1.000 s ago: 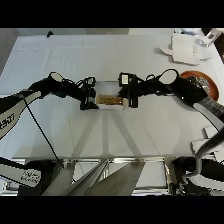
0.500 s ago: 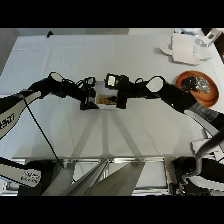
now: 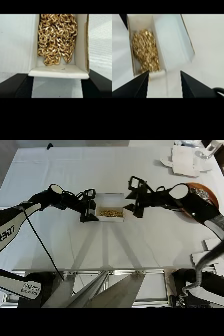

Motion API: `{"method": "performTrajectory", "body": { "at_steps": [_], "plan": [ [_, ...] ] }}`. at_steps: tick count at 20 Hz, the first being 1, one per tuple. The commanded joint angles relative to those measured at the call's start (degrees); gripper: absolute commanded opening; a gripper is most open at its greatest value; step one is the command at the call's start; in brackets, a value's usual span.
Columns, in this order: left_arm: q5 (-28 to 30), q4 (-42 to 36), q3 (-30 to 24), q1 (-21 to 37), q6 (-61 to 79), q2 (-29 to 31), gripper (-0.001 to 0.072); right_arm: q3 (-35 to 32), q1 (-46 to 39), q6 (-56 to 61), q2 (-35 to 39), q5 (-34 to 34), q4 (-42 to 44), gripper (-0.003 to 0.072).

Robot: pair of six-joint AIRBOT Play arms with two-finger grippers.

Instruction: Fold the box and place the chain.

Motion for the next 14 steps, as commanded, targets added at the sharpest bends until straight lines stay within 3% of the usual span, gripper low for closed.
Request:
{"method": "performTrajectory", "body": {
  "at_steps": [1,6,14],
  "plan": [
    [0.0,0.0,0.0,0.0,0.0,0.0,0.0395,-4.3,-6.2,-4.0,-0.9,2.6,0.0,0.0399],
    [0.0,0.0,0.0,0.0,0.0,0.0,0.0395,-4.3,-5.6,-20.4,-8.1,2.6,3.7,0.0399],
    [0.0,0.0,0.0,0.0,0.0,0.0,0.0395,-4.3,-0.6,-32.0,-12.9,1.8,12.0,0.0376]
  ]
}}
